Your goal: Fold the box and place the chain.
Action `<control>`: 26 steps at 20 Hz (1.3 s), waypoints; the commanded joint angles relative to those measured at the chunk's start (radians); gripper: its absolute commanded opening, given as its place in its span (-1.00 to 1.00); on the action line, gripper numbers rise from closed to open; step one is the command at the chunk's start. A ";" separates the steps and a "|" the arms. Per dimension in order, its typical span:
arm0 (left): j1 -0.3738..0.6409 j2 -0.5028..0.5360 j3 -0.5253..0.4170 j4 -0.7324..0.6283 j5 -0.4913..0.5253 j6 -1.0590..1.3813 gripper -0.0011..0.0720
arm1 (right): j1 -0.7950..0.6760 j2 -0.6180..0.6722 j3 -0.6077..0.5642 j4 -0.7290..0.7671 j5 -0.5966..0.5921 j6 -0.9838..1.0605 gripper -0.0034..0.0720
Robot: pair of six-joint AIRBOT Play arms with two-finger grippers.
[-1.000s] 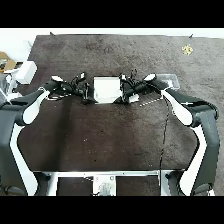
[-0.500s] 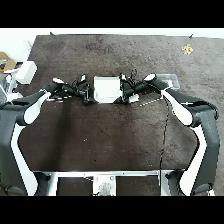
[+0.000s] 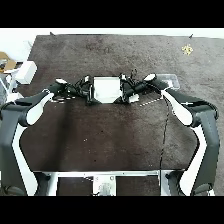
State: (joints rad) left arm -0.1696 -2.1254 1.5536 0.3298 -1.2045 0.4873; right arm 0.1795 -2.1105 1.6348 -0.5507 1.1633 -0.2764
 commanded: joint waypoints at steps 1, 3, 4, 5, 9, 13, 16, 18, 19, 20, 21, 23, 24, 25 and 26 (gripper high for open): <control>-0.002 0.000 0.000 0.004 0.002 -0.006 0.99 | 0.000 0.000 0.000 0.000 0.000 0.000 0.22; -0.002 0.000 0.000 0.006 0.005 -0.019 0.53 | 0.000 0.000 0.000 0.000 0.000 0.000 0.22; -0.002 0.000 0.000 0.009 0.004 -0.019 0.02 | 0.000 0.000 0.000 0.001 0.000 0.000 0.22; -0.002 0.000 0.000 0.010 0.004 -0.019 -0.23 | 0.000 0.000 0.000 0.000 0.000 0.000 0.22; -0.002 0.000 0.000 0.009 0.005 -0.016 -0.22 | 0.000 0.000 0.000 0.000 0.000 0.000 0.22; -0.002 0.001 0.000 0.006 0.011 -0.015 -0.22 | 0.000 0.000 0.000 0.000 0.000 0.000 0.22; -0.002 0.001 0.001 0.006 0.012 -0.015 -0.22 | 0.000 0.000 0.000 0.000 0.000 0.000 0.22; -0.002 0.001 0.000 0.006 0.011 -0.015 -0.22 | 0.000 0.000 0.000 0.000 0.000 0.000 0.22; -0.002 0.001 0.001 0.005 0.012 -0.015 -0.22 | 0.000 0.000 0.000 0.000 0.000 0.000 0.22; -0.002 0.001 0.001 0.005 0.012 -0.015 -0.22 | 0.000 0.000 0.000 0.000 0.000 0.000 0.22; -0.002 0.001 0.001 0.005 0.011 -0.015 -0.22 | 0.000 0.000 0.000 0.000 0.000 0.000 0.22; -0.002 0.001 0.001 0.005 0.012 -0.015 -0.22 | 0.000 0.000 0.000 0.000 0.000 0.000 0.22; -0.002 0.001 0.001 0.005 0.012 -0.015 -0.22 | 0.000 0.000 0.000 0.000 0.000 0.000 0.22; -0.002 0.001 0.000 0.005 0.012 -0.015 -0.22 | 0.000 0.000 0.000 0.000 0.000 0.000 0.22; -0.002 0.001 0.001 0.005 0.012 -0.015 -0.22 | 0.000 0.000 0.000 0.000 0.000 0.000 0.22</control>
